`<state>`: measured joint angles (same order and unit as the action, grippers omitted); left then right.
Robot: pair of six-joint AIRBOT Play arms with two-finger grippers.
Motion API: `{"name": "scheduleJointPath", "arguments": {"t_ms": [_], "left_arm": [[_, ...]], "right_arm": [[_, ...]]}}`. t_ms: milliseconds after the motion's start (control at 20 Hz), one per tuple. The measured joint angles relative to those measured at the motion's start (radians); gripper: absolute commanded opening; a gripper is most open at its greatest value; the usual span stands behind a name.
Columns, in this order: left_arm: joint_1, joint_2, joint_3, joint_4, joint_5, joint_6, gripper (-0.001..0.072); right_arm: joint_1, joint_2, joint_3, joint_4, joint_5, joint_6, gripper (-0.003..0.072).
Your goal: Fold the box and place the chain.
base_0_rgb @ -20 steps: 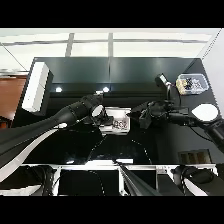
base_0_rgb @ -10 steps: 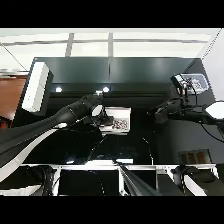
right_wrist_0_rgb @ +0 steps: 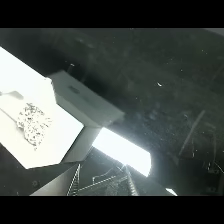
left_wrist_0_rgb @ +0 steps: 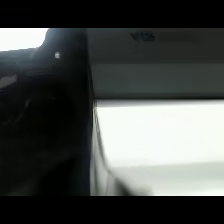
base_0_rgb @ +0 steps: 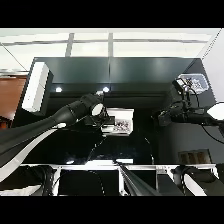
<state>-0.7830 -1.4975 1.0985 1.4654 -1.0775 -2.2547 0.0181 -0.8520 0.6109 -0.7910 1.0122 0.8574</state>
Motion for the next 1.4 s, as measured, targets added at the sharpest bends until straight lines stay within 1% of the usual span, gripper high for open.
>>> {"name": "scheduleJointPath", "arguments": {"t_ms": [250,350,450,550,650,700,750,800,850,900,950,1000,1050,1100,1150,1250,1400], "left_arm": [[0.0,0.064,0.038,0.023,-0.013,0.093,0.0455],[0.0,0.114,0.04,0.053,-0.063,0.173,0.0455],[0.012,0.183,0.018,0.122,-0.111,0.251,0.0455],[0.065,0.266,-0.033,0.192,-0.138,0.322,0.0455],[0.181,0.353,-0.113,0.203,-0.119,0.412,0.0455],[0.257,0.389,-0.157,0.17,-0.089,0.473,0.0456],[0.349,0.418,-0.205,0.09,-0.051,0.562,0.0475],[0.436,0.437,-0.247,-0.02,-0.021,0.666,0.0533],[0.521,0.446,-0.29,-0.174,-0.002,0.81,0.0651],[0.591,0.449,-0.326,-0.323,0.0,0.965,0.0715],[0.652,0.44,-0.362,-0.483,-0.003,1.146,0.0715],[0.692,0.427,-0.387,-0.602,-0.002,1.288,0.0716],[0.721,0.409,-0.407,-0.704,0.013,1.412,0.0715],[0.738,0.389,-0.42,-0.773,0.035,1.516,0.0716],[0.746,0.367,-0.43,-0.831,0.045,1.629,0.0716],[0.738,0.32,-0.443,-0.9,0.063,1.857,0.0716],[0.676,0.266,-0.447,-0.927,0.069,2.189,0.0715]], "right_arm": [[-0.001,0.0,0.0,-0.005,-0.004,0.001,0.034],[-0.001,0.0,0.0,-0.008,-0.004,0.004,0.0341],[-0.001,0.0,0.0,-0.015,-0.003,0.004,0.034],[-0.001,0.0,0.0,-0.021,0.0,0.004,0.034],[-0.001,0.0,0.0,-0.025,0.0,0.01,0.034],[-0.001,0.0,0.0,-0.026,-0.001,0.021,0.0341],[-0.001,0.0,0.0,-0.026,-0.001,0.036,0.034],[-0.001,0.0,0.0,-0.026,-0.002,0.045,0.034],[-0.001,0.0,0.0,-0.025,-0.002,0.055,0.034],[-0.001,0.0,0.0,-0.024,-0.003,0.061,0.034],[-0.001,0.0,0.0,-0.024,-0.003,0.065,0.034],[-0.001,0.0,0.0,-0.023,-0.003,0.07,0.0341],[-0.001,0.0,0.0,-0.022,-0.005,0.084,0.034],[-0.001,0.0,0.0,-0.022,-0.008,0.096,0.0341],[-0.001,0.0,0.0,-0.021,-0.01,0.115,0.034],[-0.001,0.0,0.0,-0.02,-0.018,0.143,0.034],[-0.001,0.0,0.0,-0.017,-0.031,0.167,0.034]]}}
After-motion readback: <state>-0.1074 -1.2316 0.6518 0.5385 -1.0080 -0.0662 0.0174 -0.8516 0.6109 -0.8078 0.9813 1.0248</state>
